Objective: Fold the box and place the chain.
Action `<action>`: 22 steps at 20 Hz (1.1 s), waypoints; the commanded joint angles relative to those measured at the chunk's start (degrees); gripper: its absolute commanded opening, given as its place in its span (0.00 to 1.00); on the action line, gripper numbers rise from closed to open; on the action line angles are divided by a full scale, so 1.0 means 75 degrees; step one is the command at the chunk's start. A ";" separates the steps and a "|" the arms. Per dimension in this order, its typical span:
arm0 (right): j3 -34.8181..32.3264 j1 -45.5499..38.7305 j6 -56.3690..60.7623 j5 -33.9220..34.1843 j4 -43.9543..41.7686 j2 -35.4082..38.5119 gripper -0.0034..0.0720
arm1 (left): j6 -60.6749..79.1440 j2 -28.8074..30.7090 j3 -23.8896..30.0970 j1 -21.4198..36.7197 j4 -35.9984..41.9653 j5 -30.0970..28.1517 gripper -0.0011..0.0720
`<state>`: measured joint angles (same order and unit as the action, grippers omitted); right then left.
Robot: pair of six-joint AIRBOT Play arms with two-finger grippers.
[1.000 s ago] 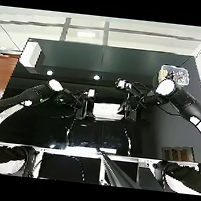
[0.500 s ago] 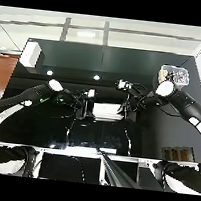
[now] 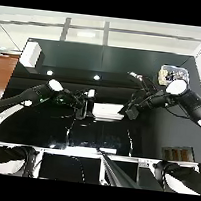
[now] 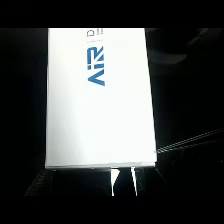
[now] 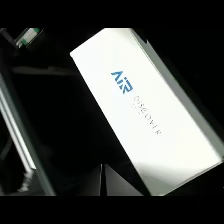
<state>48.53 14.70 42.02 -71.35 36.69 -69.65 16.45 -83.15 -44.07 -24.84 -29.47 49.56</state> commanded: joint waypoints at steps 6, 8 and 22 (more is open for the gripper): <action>-0.1102 -0.0032 0.1207 0.1405 -0.2203 -0.0376 0.07 | -0.0003 -0.0003 -0.0003 -0.0006 -0.0003 -0.0003 0.51; -0.1102 0.0044 0.1364 0.1679 -0.2057 -0.0466 0.07 | -0.0003 -0.0003 -0.0003 -0.0006 0.0000 -0.0003 0.51; -0.0962 0.0423 0.1918 0.2049 -0.0959 -0.0641 0.07 | -0.0003 -0.0003 -0.0003 -0.0006 -0.0003 -0.0003 0.51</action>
